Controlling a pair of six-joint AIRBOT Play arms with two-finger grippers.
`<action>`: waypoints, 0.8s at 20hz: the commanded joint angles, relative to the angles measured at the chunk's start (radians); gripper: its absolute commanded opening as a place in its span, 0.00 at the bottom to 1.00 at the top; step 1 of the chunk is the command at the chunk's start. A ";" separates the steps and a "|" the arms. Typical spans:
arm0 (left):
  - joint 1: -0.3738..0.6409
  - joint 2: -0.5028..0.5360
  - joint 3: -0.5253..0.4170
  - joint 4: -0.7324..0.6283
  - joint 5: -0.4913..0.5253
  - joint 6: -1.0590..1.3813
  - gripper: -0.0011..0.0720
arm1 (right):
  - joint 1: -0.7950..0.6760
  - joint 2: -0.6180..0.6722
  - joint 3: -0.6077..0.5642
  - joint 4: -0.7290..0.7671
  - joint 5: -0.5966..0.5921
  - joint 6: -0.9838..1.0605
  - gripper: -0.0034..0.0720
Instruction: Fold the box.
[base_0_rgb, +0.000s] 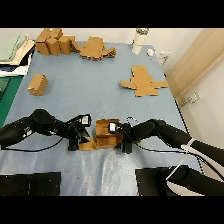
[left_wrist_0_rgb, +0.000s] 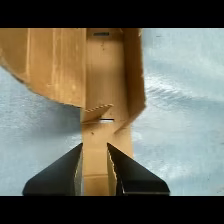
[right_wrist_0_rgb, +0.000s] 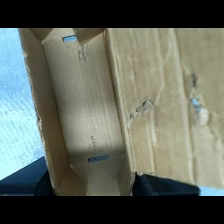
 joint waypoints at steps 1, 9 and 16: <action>-0.039 0.058 -0.038 0.011 0.006 -0.031 0.37 | 0.000 0.001 0.000 -0.001 0.000 0.000 0.72; -0.142 0.084 -0.108 -0.126 0.236 -0.025 0.41 | 0.000 0.001 0.000 -0.001 0.000 0.000 0.72; -0.213 0.026 -0.108 -0.306 0.282 0.030 0.21 | 0.000 0.001 0.000 -0.001 0.000 0.000 0.72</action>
